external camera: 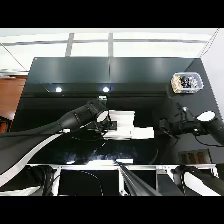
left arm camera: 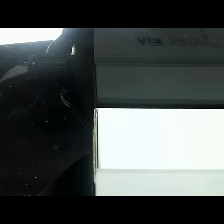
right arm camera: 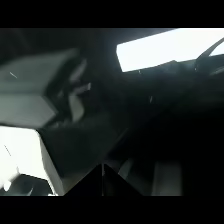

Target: Fold the box and place the chain.

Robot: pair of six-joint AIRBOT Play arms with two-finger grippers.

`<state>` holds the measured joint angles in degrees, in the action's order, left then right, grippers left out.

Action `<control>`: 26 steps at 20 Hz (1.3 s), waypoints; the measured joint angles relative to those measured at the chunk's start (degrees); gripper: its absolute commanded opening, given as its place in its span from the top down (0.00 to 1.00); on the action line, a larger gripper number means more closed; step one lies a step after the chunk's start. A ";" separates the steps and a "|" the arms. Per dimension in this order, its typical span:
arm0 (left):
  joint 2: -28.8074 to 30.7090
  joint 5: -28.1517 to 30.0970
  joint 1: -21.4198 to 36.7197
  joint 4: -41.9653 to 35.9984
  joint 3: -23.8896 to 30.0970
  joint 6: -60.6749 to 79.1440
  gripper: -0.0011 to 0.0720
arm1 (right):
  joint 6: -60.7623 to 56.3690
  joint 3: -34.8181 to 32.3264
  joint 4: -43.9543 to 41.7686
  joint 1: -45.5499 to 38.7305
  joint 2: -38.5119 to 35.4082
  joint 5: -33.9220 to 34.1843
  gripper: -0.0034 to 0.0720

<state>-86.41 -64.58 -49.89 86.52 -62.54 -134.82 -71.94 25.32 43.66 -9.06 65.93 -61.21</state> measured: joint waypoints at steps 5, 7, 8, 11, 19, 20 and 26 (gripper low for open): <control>0.00 -0.02 0.00 -0.02 0.00 -0.09 0.95 | 7.30 0.35 -12.07 5.49 5.18 -2.32 0.68; 0.00 0.00 0.00 -0.02 0.00 -0.09 0.95 | 10.03 1.73 -15.56 6.58 5.86 -4.79 0.15; 0.00 -0.02 0.00 -0.04 0.00 -0.07 0.95 | 10.95 2.56 -16.76 6.91 6.05 -6.27 0.14; 0.00 0.00 0.00 -0.04 0.00 -0.07 0.95 | 12.61 4.33 -18.84 7.50 6.43 -9.31 0.15; 0.00 -0.02 0.00 -0.04 0.00 0.02 0.95 | 12.85 6.01 -20.39 15.19 6.60 -5.90 0.15; 0.00 -0.02 0.00 -0.04 0.00 0.02 0.95 | 11.89 6.56 -20.22 16.83 6.60 -4.55 0.15; 0.00 -0.02 0.00 -0.04 0.00 0.00 0.95 | -0.79 12.15 -9.68 26.32 6.60 2.60 0.15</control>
<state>-86.41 -64.60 -49.89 86.48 -62.54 -134.82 -72.73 37.47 33.98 17.26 72.53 -58.61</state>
